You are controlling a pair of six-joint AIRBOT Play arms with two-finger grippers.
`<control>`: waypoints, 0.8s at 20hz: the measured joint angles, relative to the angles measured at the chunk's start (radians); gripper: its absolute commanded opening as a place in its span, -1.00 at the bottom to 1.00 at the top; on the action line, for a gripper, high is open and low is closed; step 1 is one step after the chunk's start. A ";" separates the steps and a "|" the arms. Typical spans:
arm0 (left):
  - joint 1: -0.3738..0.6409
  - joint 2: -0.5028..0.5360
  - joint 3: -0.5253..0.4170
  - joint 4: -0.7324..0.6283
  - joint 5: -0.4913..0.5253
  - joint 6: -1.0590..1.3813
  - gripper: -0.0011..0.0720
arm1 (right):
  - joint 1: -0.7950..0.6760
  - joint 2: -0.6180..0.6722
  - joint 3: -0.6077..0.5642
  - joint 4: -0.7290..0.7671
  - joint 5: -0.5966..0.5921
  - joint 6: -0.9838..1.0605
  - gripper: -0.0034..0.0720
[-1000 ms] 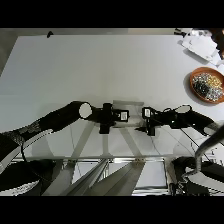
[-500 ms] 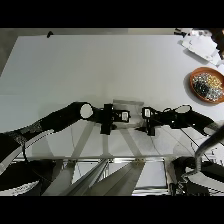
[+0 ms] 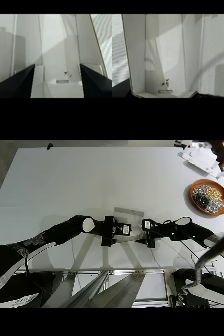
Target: Fold the box and place the chain.
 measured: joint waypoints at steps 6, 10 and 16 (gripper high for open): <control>0.063 0.125 -0.016 0.011 -0.149 -0.055 -0.12 | 0.000 0.000 0.000 0.000 0.000 -0.001 -0.14; 0.166 0.281 -0.100 0.031 -0.242 -0.150 -0.54 | 0.000 0.000 0.000 0.000 0.000 -0.001 -0.14; 0.386 0.480 -0.259 0.023 -0.266 -0.504 -0.96 | 0.000 0.000 0.000 0.000 0.000 0.000 -0.14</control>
